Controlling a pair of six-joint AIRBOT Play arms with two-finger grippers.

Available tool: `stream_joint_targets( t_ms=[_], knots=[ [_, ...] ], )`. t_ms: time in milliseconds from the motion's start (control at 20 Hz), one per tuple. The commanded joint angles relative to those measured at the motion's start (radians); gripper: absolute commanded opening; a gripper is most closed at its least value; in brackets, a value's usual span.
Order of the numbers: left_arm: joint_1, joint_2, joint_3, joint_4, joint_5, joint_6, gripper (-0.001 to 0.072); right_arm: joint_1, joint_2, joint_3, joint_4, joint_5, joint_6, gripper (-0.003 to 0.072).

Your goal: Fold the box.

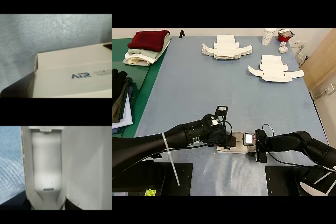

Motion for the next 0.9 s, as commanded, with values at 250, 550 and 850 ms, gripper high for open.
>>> stream_joint_targets(
  t_ms=[250, 550, 850],
  knots=[
    [-0.04, -0.107, 0.069, 0.082, -0.081, -0.119, 0.0352, 0.001, 0.001, 0.0, 0.0, 0.0, 0.0, 0.0455],
    [-0.05, -0.118, 0.069, 0.088, -0.108, -0.169, 0.0016, 0.001, 0.001, 0.0, 0.0, 0.0, 0.0, 0.0455],
    [-0.049, -0.119, 0.069, 0.084, -0.134, -0.177, 0.0016, 0.001, 0.001, 0.0, 0.0, 0.0, 0.0, 0.0455]
  ],
)
